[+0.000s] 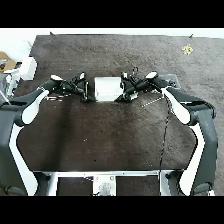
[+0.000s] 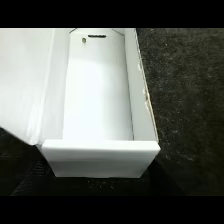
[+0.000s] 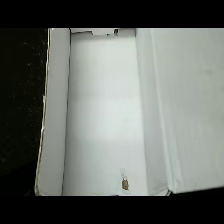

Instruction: Fold the box and place the chain.

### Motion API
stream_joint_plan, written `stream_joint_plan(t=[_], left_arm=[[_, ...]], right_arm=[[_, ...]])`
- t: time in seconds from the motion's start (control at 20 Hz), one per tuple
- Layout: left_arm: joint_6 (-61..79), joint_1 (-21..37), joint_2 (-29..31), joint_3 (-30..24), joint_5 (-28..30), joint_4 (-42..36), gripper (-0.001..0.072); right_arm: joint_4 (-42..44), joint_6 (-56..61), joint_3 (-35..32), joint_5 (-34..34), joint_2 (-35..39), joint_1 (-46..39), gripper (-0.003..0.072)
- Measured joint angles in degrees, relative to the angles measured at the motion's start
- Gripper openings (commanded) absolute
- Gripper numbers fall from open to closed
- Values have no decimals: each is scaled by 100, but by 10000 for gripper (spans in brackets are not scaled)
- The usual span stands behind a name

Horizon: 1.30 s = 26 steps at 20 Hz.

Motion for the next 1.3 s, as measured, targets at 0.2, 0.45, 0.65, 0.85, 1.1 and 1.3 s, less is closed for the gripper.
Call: stream_joint_plan(t=[0.2, 0.45, 0.65, 0.85, 1.1, 1.3], left_arm=[[101, -114, -118, 0, 179, -129, 715], [212, -162, -153, 0, 227, -354, 703], [243, -162, -170, 0, 236, -387, 706], [249, -164, -186, 0, 243, -387, 705], [254, -164, -190, 0, 153, -380, 705], [256, -164, -190, 0, 107, -391, 705]], right_arm=[[0, 0, 0, 2, 0, 0, 499], [2, 0, 0, 2, 0, 0, 499], [2, 0, 0, 2, 0, 0, 499], [2, 0, 0, 0, 0, 0, 499], [0, 0, 0, 2, 0, 0, 499], [0, -2, 0, 2, 0, 0, 499]])
